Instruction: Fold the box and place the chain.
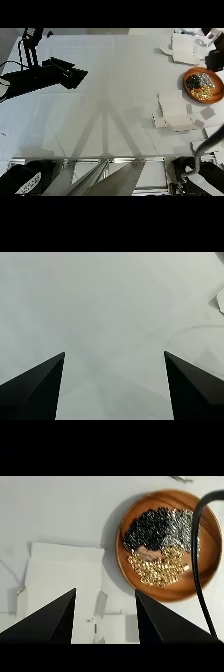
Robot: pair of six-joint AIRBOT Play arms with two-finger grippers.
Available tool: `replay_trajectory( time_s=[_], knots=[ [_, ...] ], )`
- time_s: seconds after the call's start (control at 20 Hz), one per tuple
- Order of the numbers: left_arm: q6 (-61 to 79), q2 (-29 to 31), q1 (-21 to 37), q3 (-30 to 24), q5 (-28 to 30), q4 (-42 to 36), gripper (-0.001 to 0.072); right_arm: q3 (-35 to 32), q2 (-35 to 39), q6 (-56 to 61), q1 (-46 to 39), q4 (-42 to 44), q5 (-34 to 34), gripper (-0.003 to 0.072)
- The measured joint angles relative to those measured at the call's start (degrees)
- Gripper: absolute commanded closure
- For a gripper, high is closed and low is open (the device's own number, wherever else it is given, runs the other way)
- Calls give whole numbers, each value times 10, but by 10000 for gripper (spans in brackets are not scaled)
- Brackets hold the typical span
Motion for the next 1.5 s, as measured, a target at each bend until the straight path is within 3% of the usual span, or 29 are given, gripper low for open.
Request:
replay_trajectory(
  time_s=[0.25,0.6,0.7,1.05,1.5],
  knots=[
    [0,0,0,0,0,0,16,0,3,11,-86,9,41,264],
    [0,0,0,0,0,0,16,0,-63,-11,-269,137,69,192],
    [0,0,0,0,0,0,16,0,-98,-24,-295,153,75,148],
    [0,0,0,0,0,0,16,0,-232,-59,-360,164,107,148],
    [0,0,0,0,0,0,16,0,-324,-62,-450,196,160,149]
  ],
)
